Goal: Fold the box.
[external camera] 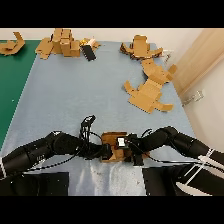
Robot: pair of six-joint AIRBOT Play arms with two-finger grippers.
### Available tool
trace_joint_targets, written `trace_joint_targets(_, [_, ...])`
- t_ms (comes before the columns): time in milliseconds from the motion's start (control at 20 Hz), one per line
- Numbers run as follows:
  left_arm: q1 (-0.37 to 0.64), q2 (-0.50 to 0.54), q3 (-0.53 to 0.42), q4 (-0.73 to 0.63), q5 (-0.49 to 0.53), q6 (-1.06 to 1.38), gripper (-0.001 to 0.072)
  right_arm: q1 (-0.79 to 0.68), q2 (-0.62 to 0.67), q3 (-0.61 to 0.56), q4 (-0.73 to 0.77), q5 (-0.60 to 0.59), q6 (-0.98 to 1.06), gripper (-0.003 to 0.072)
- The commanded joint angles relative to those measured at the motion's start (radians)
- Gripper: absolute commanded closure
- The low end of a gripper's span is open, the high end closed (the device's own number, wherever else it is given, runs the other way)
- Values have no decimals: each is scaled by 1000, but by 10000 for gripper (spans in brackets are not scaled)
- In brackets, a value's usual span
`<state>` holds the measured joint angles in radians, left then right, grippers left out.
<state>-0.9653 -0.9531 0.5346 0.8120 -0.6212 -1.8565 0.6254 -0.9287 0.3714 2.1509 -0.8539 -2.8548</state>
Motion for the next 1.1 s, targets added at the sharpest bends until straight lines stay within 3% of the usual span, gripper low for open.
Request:
trace_joint_targets(0, [-1, -1, 3, 38, -12, -107, 117, 0, 0, 1, 0, 0, 0, 238])
trace_joint_targets(300, [-56, -16, 108, 396, -132, -437, 117, 0, 0, 1, 0, 1, 0, 238])
trace_joint_targets(700, [-163, -176, 237, 454, -212, -467, 117, 0, 0, 1, 0, 7, 0, 238])
trace_joint_targets(1050, [-164, -201, 320, 603, -332, -606, 119, 0, 0, 1, 0, 7, 0, 238])
